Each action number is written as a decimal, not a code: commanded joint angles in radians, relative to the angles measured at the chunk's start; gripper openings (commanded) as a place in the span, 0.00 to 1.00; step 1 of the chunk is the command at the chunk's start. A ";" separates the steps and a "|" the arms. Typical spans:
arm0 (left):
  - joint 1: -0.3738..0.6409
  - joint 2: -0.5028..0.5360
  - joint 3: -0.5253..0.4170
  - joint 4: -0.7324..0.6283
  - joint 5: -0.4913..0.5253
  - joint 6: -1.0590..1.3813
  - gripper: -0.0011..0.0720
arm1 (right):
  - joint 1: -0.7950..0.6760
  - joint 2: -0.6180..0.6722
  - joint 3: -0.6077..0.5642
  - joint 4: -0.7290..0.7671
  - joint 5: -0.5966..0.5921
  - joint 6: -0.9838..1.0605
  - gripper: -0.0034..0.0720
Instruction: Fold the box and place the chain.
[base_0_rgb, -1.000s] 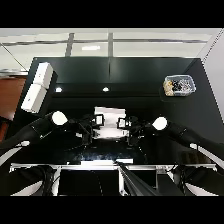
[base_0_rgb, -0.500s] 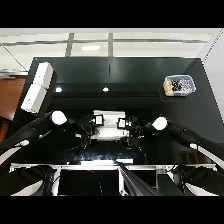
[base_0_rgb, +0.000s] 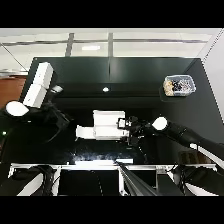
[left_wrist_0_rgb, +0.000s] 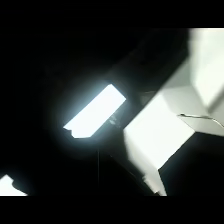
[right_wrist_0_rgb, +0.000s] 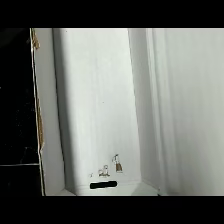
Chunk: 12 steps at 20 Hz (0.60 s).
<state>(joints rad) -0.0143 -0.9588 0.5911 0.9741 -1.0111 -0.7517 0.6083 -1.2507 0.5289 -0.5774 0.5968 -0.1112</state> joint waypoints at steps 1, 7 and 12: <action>0.190 -0.025 -0.011 -0.002 -0.090 -0.346 0.05 | 0.001 0.000 0.000 0.000 0.001 0.000 0.61; 0.126 -0.228 -0.114 -0.154 -0.121 -0.380 0.05 | 0.001 0.000 0.000 0.000 0.001 0.000 0.61; -0.008 -0.348 -0.114 -0.285 -0.058 -0.356 0.05 | 0.001 0.000 0.000 0.000 0.001 0.000 0.61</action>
<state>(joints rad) 0.0387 -1.2449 0.4831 0.7761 -1.0973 -1.1236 0.6083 -1.2507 0.5289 -0.5774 0.5972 -0.1112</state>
